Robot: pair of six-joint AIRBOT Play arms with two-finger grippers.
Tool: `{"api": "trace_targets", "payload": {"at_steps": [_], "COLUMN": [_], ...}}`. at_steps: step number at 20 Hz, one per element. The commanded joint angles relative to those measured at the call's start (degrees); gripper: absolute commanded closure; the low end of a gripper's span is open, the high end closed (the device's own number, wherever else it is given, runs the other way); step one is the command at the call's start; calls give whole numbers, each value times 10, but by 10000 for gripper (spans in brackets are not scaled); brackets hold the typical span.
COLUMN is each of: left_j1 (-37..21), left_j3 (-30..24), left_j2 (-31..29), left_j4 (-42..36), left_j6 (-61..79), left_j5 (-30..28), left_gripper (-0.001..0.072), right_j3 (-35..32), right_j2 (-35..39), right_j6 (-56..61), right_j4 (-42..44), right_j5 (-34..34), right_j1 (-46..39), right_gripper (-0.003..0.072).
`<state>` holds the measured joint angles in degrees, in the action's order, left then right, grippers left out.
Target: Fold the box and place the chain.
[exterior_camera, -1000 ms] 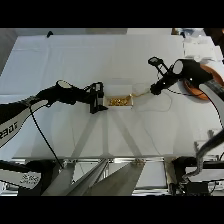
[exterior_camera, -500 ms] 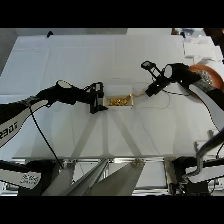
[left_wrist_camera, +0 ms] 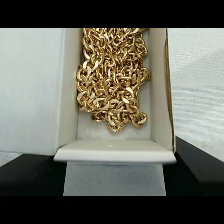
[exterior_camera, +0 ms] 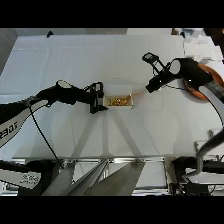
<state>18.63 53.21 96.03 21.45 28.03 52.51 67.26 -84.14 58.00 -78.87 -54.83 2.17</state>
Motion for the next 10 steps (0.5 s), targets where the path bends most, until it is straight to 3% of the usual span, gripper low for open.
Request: {"api": "trace_targets", "payload": {"at_steps": [1, 5, 10], "left_j1": [0, 0, 0], "left_j3": [0, 0, 0], "left_j2": [0, 0, 0], "left_j4": [0, 0, 0], "left_j6": [0, 0, 0], "left_j5": [0, 0, 0], "left_gripper": [495, 495, 495], "right_j3": [0, 0, 0], "right_j2": [50, 61, 61], "right_j6": [-63, -90, -90], "right_j4": [139, 207, 209], "right_j5": [-48, -66, -16], "right_j1": [4, 63, 140], "right_gripper": [672, 672, 672]}}
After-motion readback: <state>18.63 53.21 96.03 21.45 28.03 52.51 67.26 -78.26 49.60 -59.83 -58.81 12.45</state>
